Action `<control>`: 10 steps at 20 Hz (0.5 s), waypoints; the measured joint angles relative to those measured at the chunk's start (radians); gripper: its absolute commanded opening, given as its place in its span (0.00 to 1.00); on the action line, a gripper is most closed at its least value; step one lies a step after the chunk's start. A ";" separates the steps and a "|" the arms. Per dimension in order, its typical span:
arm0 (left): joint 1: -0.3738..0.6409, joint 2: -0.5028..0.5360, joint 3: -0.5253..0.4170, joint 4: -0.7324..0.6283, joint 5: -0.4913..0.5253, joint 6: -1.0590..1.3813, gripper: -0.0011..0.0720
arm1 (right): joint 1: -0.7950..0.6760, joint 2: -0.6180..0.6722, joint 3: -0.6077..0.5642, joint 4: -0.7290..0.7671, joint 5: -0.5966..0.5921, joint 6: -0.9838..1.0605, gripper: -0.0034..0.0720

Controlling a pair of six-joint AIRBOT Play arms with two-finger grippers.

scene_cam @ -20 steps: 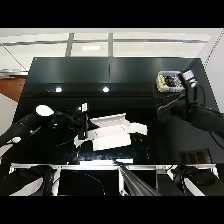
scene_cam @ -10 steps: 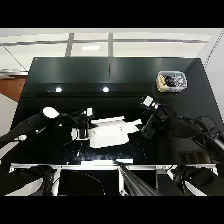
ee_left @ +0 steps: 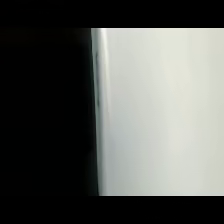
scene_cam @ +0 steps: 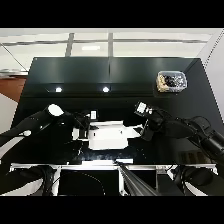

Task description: Fold the box and place the chain.

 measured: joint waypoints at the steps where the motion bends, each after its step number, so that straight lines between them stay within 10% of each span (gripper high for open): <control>1: -0.003 -0.005 0.009 0.018 -0.007 -0.005 0.06 | 0.000 -0.007 0.000 0.001 -0.001 -0.002 0.97; 10: -0.004 -0.019 0.029 0.071 -0.025 -0.026 0.05 | 0.019 -0.068 -0.005 0.090 -0.114 -0.033 0.97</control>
